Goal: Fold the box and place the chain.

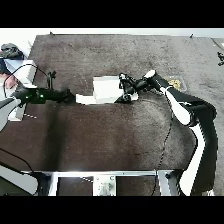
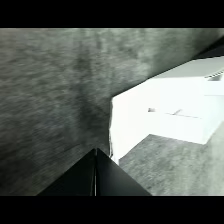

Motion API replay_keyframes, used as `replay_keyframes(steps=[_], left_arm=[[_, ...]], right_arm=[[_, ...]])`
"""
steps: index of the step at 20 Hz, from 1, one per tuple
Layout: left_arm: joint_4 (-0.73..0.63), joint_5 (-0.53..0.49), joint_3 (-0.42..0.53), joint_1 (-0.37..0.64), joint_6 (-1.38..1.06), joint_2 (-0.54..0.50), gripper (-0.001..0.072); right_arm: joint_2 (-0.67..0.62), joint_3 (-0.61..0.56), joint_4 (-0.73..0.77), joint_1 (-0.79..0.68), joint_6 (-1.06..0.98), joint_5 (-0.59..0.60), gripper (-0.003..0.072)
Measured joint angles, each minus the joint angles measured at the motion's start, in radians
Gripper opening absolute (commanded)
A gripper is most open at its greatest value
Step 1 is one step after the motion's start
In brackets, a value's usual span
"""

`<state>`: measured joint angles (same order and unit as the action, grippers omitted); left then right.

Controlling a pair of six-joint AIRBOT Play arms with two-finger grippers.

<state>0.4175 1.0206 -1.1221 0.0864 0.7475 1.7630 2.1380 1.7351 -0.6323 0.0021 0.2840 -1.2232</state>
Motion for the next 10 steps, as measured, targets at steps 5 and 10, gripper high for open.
replay_keyframes(steps=[5, 10], left_arm=[[-0.061, 0.0, 0.0, -0.048, -0.035, 0.023, 0.0011], [-0.119, 0.008, -0.006, -0.069, -0.045, 0.026, 0.0014]], right_arm=[[0.0, 0.0, 0.0, 0.0, 0.0, 0.0, 0.0433], [0.0, 0.0, 0.0, 0.0, 0.0, 0.0, 0.0433]])
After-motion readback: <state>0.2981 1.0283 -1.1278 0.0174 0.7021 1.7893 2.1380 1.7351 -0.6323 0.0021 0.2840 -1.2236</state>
